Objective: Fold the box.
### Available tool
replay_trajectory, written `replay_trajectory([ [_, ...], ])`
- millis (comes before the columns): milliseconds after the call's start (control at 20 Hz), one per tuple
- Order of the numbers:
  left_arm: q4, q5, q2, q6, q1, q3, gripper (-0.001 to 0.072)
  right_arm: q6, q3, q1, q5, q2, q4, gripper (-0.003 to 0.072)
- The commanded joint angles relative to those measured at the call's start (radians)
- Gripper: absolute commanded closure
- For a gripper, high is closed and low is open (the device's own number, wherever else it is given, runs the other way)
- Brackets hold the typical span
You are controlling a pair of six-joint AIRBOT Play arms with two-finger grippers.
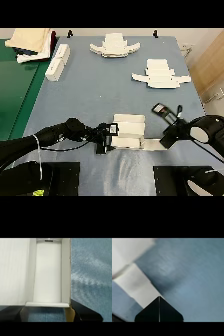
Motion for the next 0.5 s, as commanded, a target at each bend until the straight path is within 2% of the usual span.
replay_trajectory([
  [0,0.001,0.001,0.000,0.000,0.000,0.000,0.0115,0.455,0.024,-0.160,0.143,0.003,-0.261,0.0685],
  [200,0.001,0.001,0.000,0.000,0.000,0.000,0.0115,0.336,0.021,-0.422,0.142,-0.134,0.166,0.0685],
  [450,0.001,0.001,0.000,0.000,0.000,0.000,0.0115,0.137,0.021,-0.541,0.130,-0.330,0.470,0.0685],
])
